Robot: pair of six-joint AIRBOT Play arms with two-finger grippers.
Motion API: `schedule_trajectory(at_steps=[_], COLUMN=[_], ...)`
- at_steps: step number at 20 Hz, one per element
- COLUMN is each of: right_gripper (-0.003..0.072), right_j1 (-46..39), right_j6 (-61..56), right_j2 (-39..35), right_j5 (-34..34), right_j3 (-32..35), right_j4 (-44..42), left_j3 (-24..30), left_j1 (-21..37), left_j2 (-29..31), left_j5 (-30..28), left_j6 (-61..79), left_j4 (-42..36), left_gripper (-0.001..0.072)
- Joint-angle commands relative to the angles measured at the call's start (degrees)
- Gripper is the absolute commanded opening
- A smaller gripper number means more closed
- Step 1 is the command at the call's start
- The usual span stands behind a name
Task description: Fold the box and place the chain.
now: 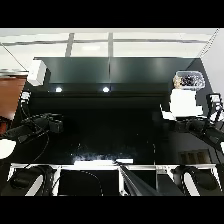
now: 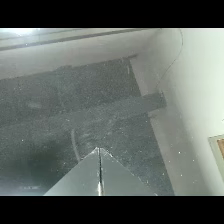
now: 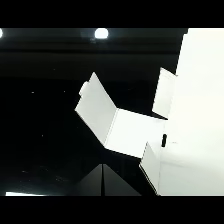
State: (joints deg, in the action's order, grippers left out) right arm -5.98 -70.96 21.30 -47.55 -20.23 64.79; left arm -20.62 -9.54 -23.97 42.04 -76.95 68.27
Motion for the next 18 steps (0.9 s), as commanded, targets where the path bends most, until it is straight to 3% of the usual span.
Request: schedule_trajectory(at_steps=[1, 15, 18], right_gripper=[0.0018, 0.0018, 0.0017], right_j1=[0.0, 0.0, 0.0], right_j6=[0.0, 0.0, 0.0], right_j2=[-0.1, -0.1, -0.1], right_j5=[0.0, 0.0, 4.7], right_j3=[0.0, 0.0, 0.0], right_j4=[0.0, 0.0, -3.7], left_j3=[0.0, 0.0, 0.0], left_j1=[0.0, 0.0, 0.0], left_j2=[0.0, 0.0, 0.0], left_j5=[0.0, -0.2, -3.6], left_j6=[0.0, 0.0, 0.0], left_j4=[0.0, -0.3, -0.2], left_gripper=[0.0027, 0.0027, 0.0027])
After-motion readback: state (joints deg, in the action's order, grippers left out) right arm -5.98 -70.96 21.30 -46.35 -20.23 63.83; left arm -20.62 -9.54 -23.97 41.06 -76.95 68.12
